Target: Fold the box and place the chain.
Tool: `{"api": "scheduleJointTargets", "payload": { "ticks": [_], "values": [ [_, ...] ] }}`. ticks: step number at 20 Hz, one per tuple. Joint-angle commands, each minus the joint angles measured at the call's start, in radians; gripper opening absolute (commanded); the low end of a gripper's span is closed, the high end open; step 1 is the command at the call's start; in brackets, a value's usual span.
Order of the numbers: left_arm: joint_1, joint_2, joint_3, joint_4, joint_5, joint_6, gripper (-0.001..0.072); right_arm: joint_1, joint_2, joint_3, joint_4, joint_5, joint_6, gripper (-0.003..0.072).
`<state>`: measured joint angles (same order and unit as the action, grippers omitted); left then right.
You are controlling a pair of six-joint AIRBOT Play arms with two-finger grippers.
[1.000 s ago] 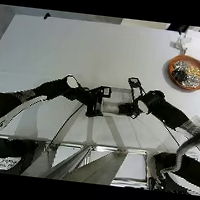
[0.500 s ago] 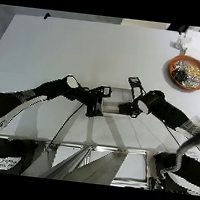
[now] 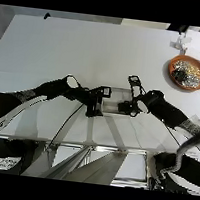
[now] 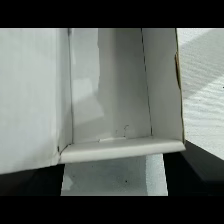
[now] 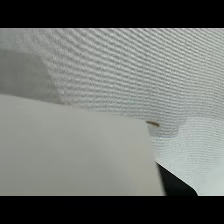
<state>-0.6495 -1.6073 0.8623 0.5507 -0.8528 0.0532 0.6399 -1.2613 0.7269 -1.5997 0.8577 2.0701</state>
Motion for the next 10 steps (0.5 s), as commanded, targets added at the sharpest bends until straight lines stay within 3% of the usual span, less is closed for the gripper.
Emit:
{"api": "scheduleJointTargets", "payload": {
  "ticks": [1, 2, 3, 8, 9, 10],
  "values": [
    [0.0, 0.001, 0.0, 0.0, 0.026, -0.002, 0.0203, 0.0, -0.019, 0.0, 0.0, 0.019, 0.002, 0.0155],
    [0.0, 0.001, 0.0, 0.0, 0.026, -0.002, 0.0203, 0.0, -0.019, 0.0, -0.001, 0.021, 0.002, 0.0062],
    [0.0, 0.001, 0.0, 0.0, 0.026, -0.002, 0.0203, 0.0, -0.019, 0.0, -0.001, 0.021, 0.002, 0.0036],
    [0.0, 0.001, 0.0, 0.0, 0.026, -0.002, 0.0203, 0.0, -0.019, 0.0, -0.001, 0.018, -0.001, 0.0013],
    [0.0, 0.0, 0.0, 0.0, 0.026, -0.002, 0.0203, 0.0, -0.019, 0.0, -0.001, 0.017, -0.003, 0.0054],
    [0.0, 0.001, 0.0, 0.0, 0.026, -0.002, 0.0203, 0.0, -0.019, 0.0, -0.001, 0.017, -0.003, 0.0166]
  ]
}}
